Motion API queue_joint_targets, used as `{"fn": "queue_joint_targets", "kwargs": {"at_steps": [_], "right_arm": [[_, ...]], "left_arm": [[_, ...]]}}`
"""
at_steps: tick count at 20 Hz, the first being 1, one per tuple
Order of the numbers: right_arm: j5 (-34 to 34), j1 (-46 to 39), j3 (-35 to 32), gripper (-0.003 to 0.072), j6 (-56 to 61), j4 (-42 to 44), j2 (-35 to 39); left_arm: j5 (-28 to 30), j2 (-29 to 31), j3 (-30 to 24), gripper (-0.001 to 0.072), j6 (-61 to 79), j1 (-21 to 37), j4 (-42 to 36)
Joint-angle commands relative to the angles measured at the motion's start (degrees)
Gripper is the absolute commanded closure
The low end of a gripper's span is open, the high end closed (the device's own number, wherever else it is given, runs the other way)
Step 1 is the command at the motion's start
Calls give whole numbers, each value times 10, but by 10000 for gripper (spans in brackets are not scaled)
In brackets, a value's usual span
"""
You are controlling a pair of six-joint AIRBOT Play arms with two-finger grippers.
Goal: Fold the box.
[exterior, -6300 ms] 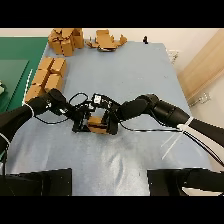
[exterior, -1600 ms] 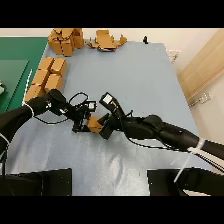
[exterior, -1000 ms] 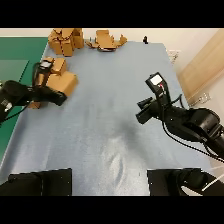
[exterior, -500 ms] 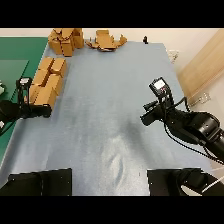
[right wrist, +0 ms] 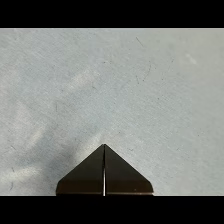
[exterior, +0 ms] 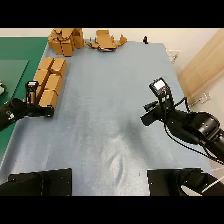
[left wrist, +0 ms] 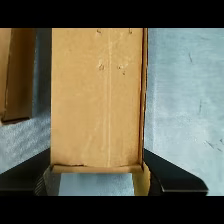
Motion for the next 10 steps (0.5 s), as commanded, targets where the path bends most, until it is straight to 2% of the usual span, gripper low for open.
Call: {"fn": "queue_joint_targets", "kwargs": {"at_steps": [1, 6, 10], "right_arm": [[0, 0, 0, 682, 0, 3, 0], [0, 0, 0, 682, 1, 16, -8], [0, 0, 0, 682, 1, 24, -29]], "left_arm": [[20, -27, 19, 695, 6, 1, -1], [50, -37, 40, 693, 19, 0, -4], [29, -64, 67, 689, 36, 0, -22]]}}
